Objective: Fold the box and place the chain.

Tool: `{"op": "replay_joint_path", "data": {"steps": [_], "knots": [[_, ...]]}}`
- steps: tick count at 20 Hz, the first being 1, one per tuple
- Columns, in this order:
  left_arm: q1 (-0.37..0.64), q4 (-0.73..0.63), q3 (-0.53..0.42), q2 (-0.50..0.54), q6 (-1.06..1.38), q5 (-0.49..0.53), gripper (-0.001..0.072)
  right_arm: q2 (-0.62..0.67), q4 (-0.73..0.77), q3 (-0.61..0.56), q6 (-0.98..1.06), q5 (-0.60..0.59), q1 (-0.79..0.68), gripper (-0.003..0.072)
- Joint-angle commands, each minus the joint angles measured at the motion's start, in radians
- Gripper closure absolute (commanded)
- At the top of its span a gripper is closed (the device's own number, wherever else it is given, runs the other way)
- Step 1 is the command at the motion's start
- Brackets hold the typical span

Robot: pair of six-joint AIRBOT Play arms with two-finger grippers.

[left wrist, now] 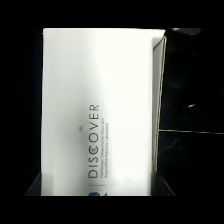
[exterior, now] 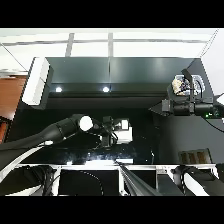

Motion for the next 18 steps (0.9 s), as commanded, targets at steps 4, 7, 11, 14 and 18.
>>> {"op": "replay_joint_path", "data": {"steps": [4, 7, 11, 14, 18], "knots": [[0.303, 0.167, -0.002, 0.154, -0.325, -0.290, 0.0431, 0.001, 0.000, 0.001, 0.000, 0.021, 0.000, 0.0655], [0.585, 0.302, -0.002, 0.227, -0.523, -0.477, 0.0431, 0.001, 0.001, 0.001, 0.000, 0.024, 0.000, 0.0655], [1.044, 0.335, -0.002, 0.269, -0.544, -0.512, 0.0431, 0.001, 0.001, 0.001, -0.032, 0.019, 0.000, 0.0655], [1.328, 0.345, -0.002, 0.267, -0.543, -0.526, 0.0431, 0.001, 0.001, 0.001, -0.049, 0.012, 0.000, 0.0655], [1.550, 0.356, -0.002, 0.265, -0.539, -0.397, 0.0413, 0.001, 0.001, 0.001, -0.048, 0.011, 0.000, 0.0655]]}}
